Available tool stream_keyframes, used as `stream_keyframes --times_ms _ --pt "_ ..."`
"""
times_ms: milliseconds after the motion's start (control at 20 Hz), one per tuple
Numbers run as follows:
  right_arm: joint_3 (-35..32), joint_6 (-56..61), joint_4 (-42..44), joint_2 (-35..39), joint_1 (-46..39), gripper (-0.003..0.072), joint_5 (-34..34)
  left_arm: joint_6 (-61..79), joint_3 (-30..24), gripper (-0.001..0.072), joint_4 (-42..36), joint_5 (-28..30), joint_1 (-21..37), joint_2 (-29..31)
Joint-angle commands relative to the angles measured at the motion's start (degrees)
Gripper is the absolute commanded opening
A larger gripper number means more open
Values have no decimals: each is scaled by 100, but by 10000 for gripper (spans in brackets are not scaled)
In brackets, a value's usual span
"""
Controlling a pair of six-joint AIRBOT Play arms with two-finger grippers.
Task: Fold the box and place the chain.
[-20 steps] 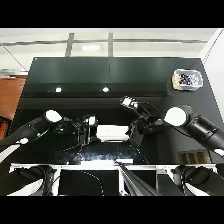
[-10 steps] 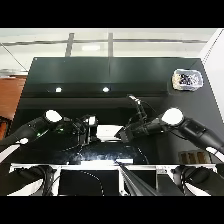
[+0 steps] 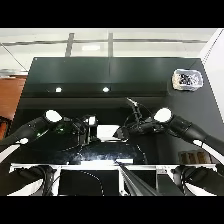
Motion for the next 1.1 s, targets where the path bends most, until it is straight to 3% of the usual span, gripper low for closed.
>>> stream_keyframes --times_ms 0,500,700,800,850,1050 --pt "-4 0 -17 -190 -2 42 -105 0 0 482 0 0 -4 -4" --pt "-4 -4 -90 -195 -4 42 -184 0 0 483 0 0 -4 -4" --pt "0 -348 345 -48 -195 42 328 -2 2 489 4 4 15 9" --pt "0 -452 420 295 -557 42 782 -37 2 583 76 -39 44 125" --pt "0 -450 374 507 -798 42 955 -162 2 717 205 -20 42 245" --pt "0 -306 -15 1574 -2133 42 1453 -1521 2 715 1451 -11 44 1040"
